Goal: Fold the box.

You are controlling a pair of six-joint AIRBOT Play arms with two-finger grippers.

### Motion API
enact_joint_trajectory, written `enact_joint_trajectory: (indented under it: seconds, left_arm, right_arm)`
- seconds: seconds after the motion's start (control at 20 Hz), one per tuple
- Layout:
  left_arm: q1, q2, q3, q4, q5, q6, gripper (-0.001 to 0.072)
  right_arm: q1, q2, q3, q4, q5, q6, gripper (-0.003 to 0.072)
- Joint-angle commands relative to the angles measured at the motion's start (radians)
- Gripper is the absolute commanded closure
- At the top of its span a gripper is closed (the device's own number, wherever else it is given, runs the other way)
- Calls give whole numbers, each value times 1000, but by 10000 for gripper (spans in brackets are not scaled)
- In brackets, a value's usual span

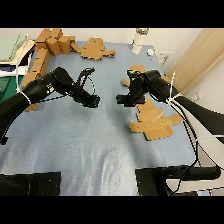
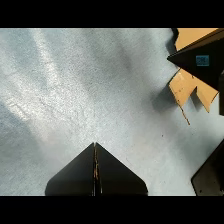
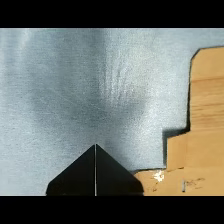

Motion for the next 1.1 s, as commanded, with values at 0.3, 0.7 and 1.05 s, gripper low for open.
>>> enact_joint_trajectory:
  seconds: [0.3,0.7,1.05]
  left_arm:
    - [-1,-1,0,0,0,0,697]
    - [-1,-1,0,0,0,0,698]
    - [-1,-1,0,-3,27,0,697]
  right_arm:
    - [0,0,1,0,0,0,684]
    - [0,-1,1,0,14,0,684]
    - [0,-2,1,0,62,3,684]
